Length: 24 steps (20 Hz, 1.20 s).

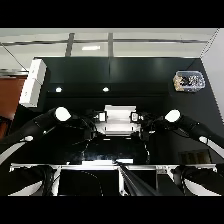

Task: Fold the box and place the chain.

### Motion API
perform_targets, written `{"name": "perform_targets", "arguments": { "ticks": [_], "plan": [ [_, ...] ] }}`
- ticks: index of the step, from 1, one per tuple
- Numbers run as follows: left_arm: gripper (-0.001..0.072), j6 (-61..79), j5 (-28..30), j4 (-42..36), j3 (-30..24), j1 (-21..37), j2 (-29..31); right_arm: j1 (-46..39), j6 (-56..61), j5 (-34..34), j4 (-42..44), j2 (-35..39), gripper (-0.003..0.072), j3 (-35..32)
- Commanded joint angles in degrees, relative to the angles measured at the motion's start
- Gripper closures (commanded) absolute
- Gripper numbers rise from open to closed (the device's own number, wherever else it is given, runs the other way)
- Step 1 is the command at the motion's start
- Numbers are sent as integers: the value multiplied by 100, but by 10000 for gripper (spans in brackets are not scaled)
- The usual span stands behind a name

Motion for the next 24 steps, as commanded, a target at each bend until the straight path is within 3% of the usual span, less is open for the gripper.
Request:
{"name": "perform_targets", "arguments": {
  "ticks": [1,2,3,10,16,18,20,24],
  "plan": [
    [432,7,302,-79,2,-240,-48,2,2,2,2,2,454,-2],
    [533,-26,291,-79,2,-245,-48,0,2,0,2,0,454,-2],
    [555,-55,278,-90,2,-245,-48,0,2,2,2,0,454,-2],
    [552,-70,151,-1307,2,-245,-120,0,2,0,2,0,454,-2],
    [545,-68,42,-1405,0,-247,-402,0,2,2,2,0,454,-2],
    [511,-68,46,-1408,2,-245,-435,0,2,2,2,0,454,-2],
    [280,-118,52,-1423,2,-247,-433,0,2,2,2,0,454,-2],
    [355,-203,48,-1423,4,-245,-433,0,2,2,2,0,454,-2]
  ]
}}
